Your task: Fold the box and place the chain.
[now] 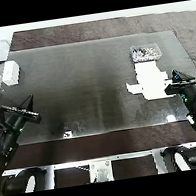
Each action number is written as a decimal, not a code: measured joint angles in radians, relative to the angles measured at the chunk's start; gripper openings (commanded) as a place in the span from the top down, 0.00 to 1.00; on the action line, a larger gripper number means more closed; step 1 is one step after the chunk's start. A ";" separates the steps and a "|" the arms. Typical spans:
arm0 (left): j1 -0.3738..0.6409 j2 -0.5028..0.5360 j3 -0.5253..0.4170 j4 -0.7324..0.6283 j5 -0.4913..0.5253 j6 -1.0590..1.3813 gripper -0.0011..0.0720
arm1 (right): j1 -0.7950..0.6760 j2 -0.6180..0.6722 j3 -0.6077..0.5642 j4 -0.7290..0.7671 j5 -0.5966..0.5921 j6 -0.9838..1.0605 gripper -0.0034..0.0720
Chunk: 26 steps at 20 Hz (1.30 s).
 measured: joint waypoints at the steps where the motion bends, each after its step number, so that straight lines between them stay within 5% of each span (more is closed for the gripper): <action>1: 0.000 0.000 0.000 0.000 0.000 0.000 0.96 | 0.000 0.000 0.000 0.000 0.000 0.000 0.95; 3: 0.000 0.000 0.000 0.000 0.000 0.000 0.96 | 0.000 0.000 0.000 0.000 0.000 0.000 0.94; 4: 0.000 0.000 0.000 0.000 0.000 0.000 0.96 | 0.000 0.000 0.002 -0.001 0.000 -0.002 0.71; 5: 0.000 0.000 0.000 0.000 0.000 0.000 0.96 | 0.000 0.000 0.008 -0.008 0.000 -0.014 0.64; 12: 0.000 0.000 0.000 0.000 0.000 0.000 0.96 | -0.169 -0.188 0.207 -0.079 0.021 -0.116 0.63; 18: 0.000 0.000 0.000 0.000 0.000 0.000 0.96 | -0.529 -0.615 0.441 -0.102 0.370 -0.075 0.67; 22: 0.000 0.000 0.000 0.000 0.000 0.000 0.96 | -0.705 -0.760 0.510 -0.050 0.509 -0.052 0.58; 26: 0.000 0.000 0.000 0.000 0.000 0.000 0.96 | -0.806 -0.950 0.665 -0.339 0.652 0.140 0.51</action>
